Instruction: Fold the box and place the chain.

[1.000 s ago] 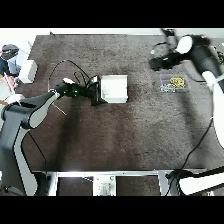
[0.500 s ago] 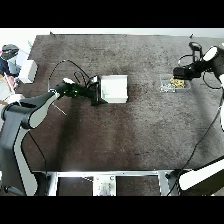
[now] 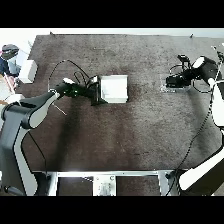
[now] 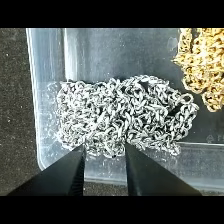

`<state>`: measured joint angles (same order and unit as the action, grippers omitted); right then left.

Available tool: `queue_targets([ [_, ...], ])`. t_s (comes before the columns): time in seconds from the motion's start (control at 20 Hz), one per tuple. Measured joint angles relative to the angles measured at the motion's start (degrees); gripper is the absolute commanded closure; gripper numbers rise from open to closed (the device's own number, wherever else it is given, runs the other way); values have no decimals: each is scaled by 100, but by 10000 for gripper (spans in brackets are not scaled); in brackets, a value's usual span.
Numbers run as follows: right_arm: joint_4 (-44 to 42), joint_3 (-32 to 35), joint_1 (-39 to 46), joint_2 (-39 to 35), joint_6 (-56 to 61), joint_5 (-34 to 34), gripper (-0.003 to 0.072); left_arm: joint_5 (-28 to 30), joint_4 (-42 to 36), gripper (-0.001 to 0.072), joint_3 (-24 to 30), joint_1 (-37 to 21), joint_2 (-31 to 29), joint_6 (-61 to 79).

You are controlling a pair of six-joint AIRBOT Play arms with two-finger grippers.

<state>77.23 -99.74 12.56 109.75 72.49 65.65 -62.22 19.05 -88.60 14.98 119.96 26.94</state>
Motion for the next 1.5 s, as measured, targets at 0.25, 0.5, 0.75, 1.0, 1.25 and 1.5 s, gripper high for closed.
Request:
queue_targets([
  [0.25, 55, 0, -2, 48, -39, 17, 586, 0, 0, 424, -2, 0, 0, 0],
  [0.5, 129, 0, -2, 59, -50, 35, 584, 0, 0, 424, 0, 0, 0, 0],
  [0.75, 177, 0, -2, 70, -55, -15, 675, 0, -2, 424, 0, 0, 0, 0],
  [1.0, 146, 2, -2, -13, -61, -70, 675, -2, -2, 424, 0, 0, 0, 0],
  [1.25, 46, 2, -2, -555, -79, 26, 676, -2, -2, 424, 0, 0, 0, 0],
  [1.5, -485, 2, 0, -1873, -369, 55, 676, -2, -2, 425, 0, 0, 0, -2],
])
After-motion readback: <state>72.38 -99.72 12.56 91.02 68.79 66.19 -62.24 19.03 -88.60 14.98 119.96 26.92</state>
